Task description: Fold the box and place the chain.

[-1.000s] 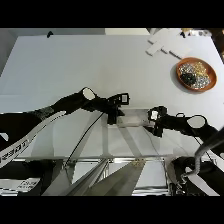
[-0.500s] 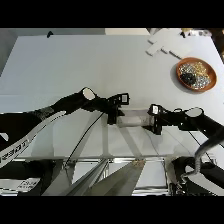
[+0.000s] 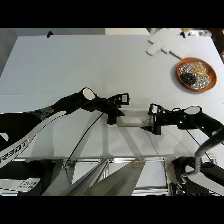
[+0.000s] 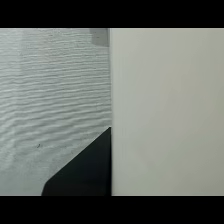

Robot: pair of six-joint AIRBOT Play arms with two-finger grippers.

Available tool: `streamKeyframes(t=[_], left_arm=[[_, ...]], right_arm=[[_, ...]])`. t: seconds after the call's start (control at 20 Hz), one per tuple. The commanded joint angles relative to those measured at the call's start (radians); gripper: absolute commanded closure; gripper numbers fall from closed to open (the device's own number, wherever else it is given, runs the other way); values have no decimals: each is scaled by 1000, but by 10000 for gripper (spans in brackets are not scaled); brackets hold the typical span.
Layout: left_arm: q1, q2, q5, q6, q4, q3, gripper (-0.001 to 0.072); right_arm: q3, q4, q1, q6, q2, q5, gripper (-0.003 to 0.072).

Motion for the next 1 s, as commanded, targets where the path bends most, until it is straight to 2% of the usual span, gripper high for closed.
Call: streamKeyframes(t=[0.0, 0.05, 0.25, 0.3, 0.4, 0.95], left_arm=[[-1, -1, 1, 0, 0, 0, 699], [-1, -1, 1, 0, 0, 0, 700], [-1, -1, 1, 0, 0, 0, 700], [-1, -1, 1, 0, 0, 0, 700], [-1, -1, 1, 0, 0, 0, 700], [-1, -1, 1, 0, 0, 0, 700]], right_arm=[[2, -13, 0, -2, -2, 10, 147], [2, -22, 0, -2, -2, 10, 176], [2, -29, 0, -2, -3, -4, 186], [2, -32, 0, -2, -3, -13, 238], [2, -32, 0, -3, -3, -21, 258], [2, -32, 0, -2, -3, -19, 280]])
